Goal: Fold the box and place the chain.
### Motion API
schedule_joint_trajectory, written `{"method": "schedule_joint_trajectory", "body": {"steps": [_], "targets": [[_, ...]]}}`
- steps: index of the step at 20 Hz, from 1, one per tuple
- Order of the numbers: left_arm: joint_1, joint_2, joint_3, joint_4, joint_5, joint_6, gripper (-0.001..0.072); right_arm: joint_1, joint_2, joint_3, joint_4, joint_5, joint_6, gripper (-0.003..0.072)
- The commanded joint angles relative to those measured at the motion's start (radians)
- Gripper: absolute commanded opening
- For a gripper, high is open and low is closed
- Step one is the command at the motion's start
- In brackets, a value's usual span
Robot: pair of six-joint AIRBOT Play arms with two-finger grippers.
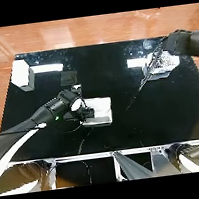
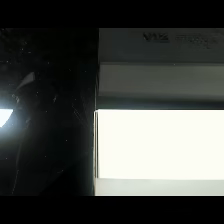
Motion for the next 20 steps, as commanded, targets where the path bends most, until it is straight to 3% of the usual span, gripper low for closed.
{"method": "schedule_joint_trajectory", "body": {"steps": [1,10,15,20], "targets": [[0.000,-0.001,0.001,0.000,0.000,0.000,0.0022,0.137,0.013,0.001,0.043,-0.001,0.001,0.0026],[0.000,-0.001,0.001,0.000,0.000,0.000,0.0022,0.383,0.012,0.001,0.113,0.028,0.013,0.0025],[0.000,-0.001,0.001,0.000,0.000,0.000,0.0022,0.428,0.012,0.001,0.177,0.090,0.007,0.0025],[0.000,-0.001,0.001,0.000,0.000,0.000,0.0022,0.479,0.002,0.001,0.197,0.074,-0.018,0.0025]]}}
